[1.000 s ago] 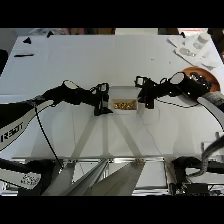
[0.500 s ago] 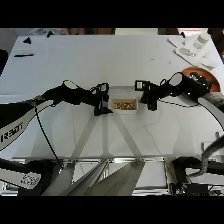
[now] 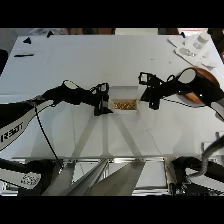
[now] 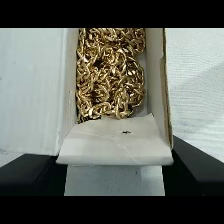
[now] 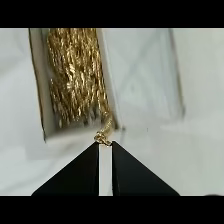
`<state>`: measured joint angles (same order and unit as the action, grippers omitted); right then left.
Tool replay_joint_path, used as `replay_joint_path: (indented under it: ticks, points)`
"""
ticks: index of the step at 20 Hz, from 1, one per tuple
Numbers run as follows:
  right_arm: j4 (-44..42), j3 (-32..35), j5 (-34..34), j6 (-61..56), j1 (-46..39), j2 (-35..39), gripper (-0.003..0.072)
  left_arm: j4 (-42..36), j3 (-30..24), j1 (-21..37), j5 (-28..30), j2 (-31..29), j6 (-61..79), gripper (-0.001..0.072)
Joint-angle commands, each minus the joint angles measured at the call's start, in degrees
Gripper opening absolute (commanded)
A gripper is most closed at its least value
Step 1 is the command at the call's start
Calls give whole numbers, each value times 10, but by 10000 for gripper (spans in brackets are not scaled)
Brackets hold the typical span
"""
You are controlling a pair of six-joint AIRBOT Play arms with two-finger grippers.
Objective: Fold the box and place the chain.
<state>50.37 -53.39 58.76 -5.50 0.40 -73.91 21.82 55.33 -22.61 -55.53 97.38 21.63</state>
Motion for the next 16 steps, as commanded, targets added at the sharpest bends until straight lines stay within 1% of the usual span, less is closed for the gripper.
replay_joint_path:
  ticks: [1, 3, 4, 5, 6, 8, 11, 12, 13, 15, 16]
  points:
    - [-127, 0, 1, -6, 7, 18, 18, 0, 0, 0, 0, 0, 0, 318]
    - [-126, 0, 4, -7, 25, 18, 27, 0, 0, 0, 0, 0, 0, 318]
    - [-125, 0, 9, -7, 33, 18, 128, 0, 0, 0, 0, 0, 0, 318]
    - [-125, -2, 15, -7, 39, 18, 253, 0, 0, 0, 0, 0, 0, 318]
    - [-125, -7, 23, -10, 42, 18, 259, 0, 0, 0, 0, 0, 0, 318]
    - [-118, -37, 39, -53, 43, 18, 258, 0, 0, 0, 0, 0, 0, 318]
    - [-42, -127, 28, -192, 43, 13, 258, 0, 0, 0, 0, 0, 0, 318]
    - [-17, -162, 19, -245, 43, 3, 244, 0, 0, 0, 0, 0, 0, 318]
    - [18, -201, 9, -314, 43, -15, 213, 0, 0, 0, 0, 0, 0, 318]
    - [92, -274, 11, -439, 43, -70, 218, 0, 0, 0, 0, 0, 0, 318]
    - [121, -300, 23, -475, 43, -100, 220, 0, 0, 0, 0, 0, 0, 318]
